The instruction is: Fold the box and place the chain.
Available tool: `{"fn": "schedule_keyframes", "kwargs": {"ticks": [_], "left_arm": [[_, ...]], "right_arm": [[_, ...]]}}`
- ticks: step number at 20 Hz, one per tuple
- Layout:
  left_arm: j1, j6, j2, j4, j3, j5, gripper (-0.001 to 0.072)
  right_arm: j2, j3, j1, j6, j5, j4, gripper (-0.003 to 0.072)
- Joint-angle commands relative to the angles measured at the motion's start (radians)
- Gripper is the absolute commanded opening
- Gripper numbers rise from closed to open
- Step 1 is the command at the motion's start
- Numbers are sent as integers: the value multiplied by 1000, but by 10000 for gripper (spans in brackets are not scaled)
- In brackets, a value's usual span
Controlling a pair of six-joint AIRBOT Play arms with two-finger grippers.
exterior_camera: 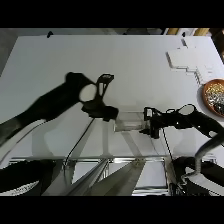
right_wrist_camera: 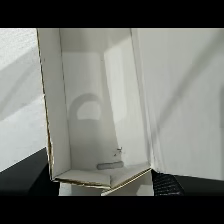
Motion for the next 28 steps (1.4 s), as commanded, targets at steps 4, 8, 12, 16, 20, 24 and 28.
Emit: {"fn": "schedule_keyframes", "kwargs": {"ticks": [4, 8, 12, 16, 20, 24, 28], "left_arm": [[150, 1220, 226, -300, -433, 479, 514], [158, 2076, 170, -671, -595, 652, 512], [158, 2371, 45, -919, -603, 652, 515], [156, 2459, -48, -1092, -603, 689, 701], [150, 2458, -57, -1120, -603, 661, 701], [151, 2417, -63, -1116, -604, 610, 701], [151, 2384, -64, -1059, -604, 610, 701]], "right_arm": [[0, 1, 0, 0, 0, 0, 402], [0, 1, 0, 0, 0, 0, 402], [0, 1, 0, 0, 0, 0, 402], [0, 1, -1, 0, 0, 0, 402], [0, 1, 0, 0, 0, 0, 402], [0, 1, 0, 0, 0, 0, 402], [0, 1, 0, 0, 0, 0, 402]]}}
